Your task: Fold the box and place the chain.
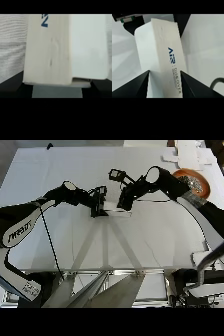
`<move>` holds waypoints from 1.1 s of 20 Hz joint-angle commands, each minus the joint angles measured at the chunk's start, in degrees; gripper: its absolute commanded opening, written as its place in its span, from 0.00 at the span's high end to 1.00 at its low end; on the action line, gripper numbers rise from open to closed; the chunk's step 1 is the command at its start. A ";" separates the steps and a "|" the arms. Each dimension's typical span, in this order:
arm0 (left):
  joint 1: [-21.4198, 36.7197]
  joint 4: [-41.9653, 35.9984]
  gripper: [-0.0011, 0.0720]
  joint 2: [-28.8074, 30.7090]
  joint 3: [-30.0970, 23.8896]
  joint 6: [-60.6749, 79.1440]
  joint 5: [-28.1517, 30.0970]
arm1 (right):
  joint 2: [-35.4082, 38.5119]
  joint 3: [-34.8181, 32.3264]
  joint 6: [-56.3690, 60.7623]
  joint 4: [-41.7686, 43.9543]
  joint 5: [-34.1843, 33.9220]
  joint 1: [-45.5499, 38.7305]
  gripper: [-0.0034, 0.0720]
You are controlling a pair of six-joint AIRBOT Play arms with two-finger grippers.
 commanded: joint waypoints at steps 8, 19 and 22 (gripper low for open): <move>0.02 0.02 0.61 0.02 0.02 0.11 0.02 | 3.34 -3.56 0.72 -5.73 -5.11 0.96 0.52; 0.02 0.02 0.61 0.02 0.02 0.11 0.02 | 3.98 -9.64 2.49 -5.70 -11.52 2.89 0.54; 0.02 0.02 0.61 0.02 0.02 0.11 0.02 | 4.20 -9.64 2.34 -5.70 -7.28 2.89 0.31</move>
